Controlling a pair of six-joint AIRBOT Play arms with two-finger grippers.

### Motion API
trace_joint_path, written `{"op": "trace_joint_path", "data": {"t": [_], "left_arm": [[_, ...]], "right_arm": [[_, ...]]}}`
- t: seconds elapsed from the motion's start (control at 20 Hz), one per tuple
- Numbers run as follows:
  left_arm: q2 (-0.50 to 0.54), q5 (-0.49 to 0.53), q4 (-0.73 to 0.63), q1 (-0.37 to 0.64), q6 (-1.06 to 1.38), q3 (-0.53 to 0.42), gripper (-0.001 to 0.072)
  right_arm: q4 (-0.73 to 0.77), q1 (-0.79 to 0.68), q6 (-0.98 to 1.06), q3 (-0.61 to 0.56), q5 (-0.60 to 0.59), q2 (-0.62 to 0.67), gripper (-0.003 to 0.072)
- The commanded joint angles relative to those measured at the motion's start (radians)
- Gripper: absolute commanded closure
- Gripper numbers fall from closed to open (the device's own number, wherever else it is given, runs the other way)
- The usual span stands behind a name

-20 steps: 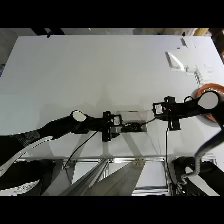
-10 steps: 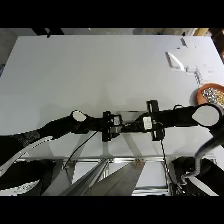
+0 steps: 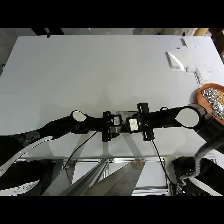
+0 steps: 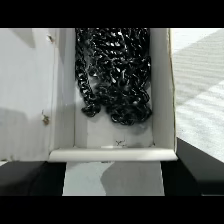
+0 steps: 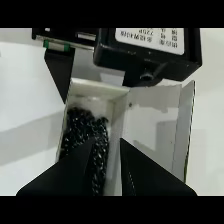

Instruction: Fold the box and place the chain.

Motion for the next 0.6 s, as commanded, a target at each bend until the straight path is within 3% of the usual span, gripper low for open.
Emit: {"op": "trace_joint_path", "data": {"t": [0.0, 0.3, 0.55], "left_arm": [[0.001, 0.000, 0.000, 0.000, 0.000, 0.000, 0.0395], [0.001, 0.000, 0.000, 0.000, 0.000, 0.000, 0.0395], [0.001, 0.000, 0.000, 0.000, 0.000, 0.000, 0.0395]], "right_arm": [[-0.150, -0.005, 0.008, 0.001, 0.019, 0.064, 0.0498], [-0.267, -0.232, 0.007, 0.001, 0.164, 0.120, 0.0499], [-0.291, -0.438, -0.054, 0.001, 0.166, 0.105, 0.0499]]}}
